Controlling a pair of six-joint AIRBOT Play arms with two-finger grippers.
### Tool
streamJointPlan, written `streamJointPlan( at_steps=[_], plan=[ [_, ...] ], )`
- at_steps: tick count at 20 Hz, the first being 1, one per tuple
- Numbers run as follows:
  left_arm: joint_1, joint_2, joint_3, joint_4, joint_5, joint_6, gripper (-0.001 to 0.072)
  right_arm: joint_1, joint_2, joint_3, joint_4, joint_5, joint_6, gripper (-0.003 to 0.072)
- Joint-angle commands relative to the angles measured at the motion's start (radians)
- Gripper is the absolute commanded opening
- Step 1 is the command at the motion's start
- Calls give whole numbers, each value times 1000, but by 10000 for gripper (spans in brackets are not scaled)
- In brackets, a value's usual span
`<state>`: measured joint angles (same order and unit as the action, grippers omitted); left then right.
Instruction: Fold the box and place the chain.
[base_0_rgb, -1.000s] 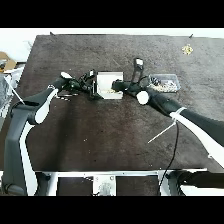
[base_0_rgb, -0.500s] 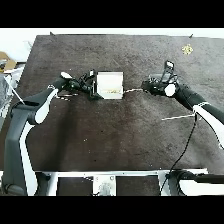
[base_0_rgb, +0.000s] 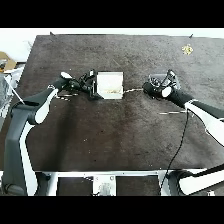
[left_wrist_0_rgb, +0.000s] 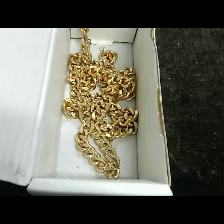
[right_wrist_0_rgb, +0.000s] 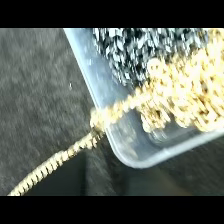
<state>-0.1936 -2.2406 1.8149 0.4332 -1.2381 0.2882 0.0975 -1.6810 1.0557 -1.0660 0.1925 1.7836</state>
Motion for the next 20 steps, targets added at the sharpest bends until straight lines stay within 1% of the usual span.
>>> streamJointPlan(
  at_steps=[1,2,3,5,9,10,12,13,14,15,16,17,19,20],
  plan=[
    [0,0,0,0,0,0,234,18,-67,50,85,-34,16,25],
    [0,0,0,0,0,0,234,22,-69,51,105,-43,29,8],
    [0,0,0,0,0,0,234,31,-55,51,104,-43,26,10],
    [0,0,0,0,0,0,233,63,3,51,63,-40,23,10],
    [0,0,0,0,0,0,234,155,211,51,-63,-40,23,9],
    [0,0,0,0,0,0,233,175,261,51,-66,-40,21,9],
    [0,0,0,0,0,0,233,207,339,51,-124,-34,12,10],
    [0,0,0,0,0,0,233,206,353,50,-156,-8,12,45],
    [0,0,0,0,0,0,233,193,350,44,-174,18,12,304],
    [0,0,0,0,0,0,233,176,339,25,-173,33,12,447],
    [0,0,0,0,0,0,233,159,321,-1,-172,37,13,366],
    [0,0,0,0,0,0,234,137,297,-36,-172,37,28,326],
    [0,0,0,0,0,0,233,89,227,-92,-170,26,87,327],
    [0,0,0,0,0,0,233,68,185,-101,-163,24,107,328]
  ],
)
